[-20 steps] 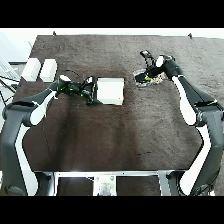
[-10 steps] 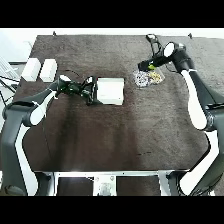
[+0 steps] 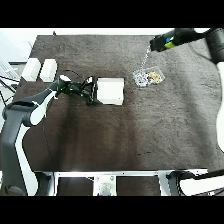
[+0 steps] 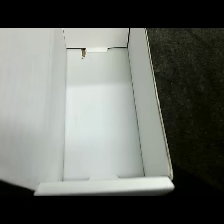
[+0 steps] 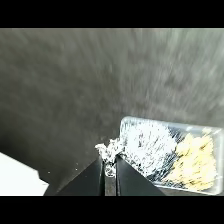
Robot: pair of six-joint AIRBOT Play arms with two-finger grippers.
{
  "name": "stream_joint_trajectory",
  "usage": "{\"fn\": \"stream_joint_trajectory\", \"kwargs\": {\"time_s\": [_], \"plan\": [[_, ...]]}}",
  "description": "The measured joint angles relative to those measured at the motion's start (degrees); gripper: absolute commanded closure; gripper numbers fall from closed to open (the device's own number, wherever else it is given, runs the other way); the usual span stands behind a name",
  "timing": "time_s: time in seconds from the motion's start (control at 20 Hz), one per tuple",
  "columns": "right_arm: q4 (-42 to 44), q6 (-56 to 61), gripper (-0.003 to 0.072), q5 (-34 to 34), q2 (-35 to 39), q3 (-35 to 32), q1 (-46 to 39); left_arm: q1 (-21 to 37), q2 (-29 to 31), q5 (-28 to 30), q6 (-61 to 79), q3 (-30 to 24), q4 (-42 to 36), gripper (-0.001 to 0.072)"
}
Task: Fold the box and place the chain.
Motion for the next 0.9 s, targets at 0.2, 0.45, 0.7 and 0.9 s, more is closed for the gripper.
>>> {"fn": "stream_joint_trajectory", "kwargs": {"time_s": [0.2, 0.45, 0.7, 0.9], "plan": [[-5.35, 0.46, 0.0677, 0.42, 10.23, 0.00, 4.37, 0.00, 0.00, 0.00, -0.02, 0.00, 0.00, 0.0421], [-8.72, 0.74, 0.0677, 0.66, 18.95, -0.09, 9.86, 0.00, 0.00, 0.02, 0.00, 0.00, 0.00, 0.0421], [-9.46, 0.85, 0.0677, 0.92, 21.42, -1.05, 14.56, 0.00, 0.00, 0.02, 0.00, 0.00, 0.00, 0.0421], [-9.60, 1.16, 0.0677, -0.46, 21.64, -4.24, 18.29, 0.00, 0.02, 0.02, 0.00, 0.00, 0.00, 0.0421]]}}
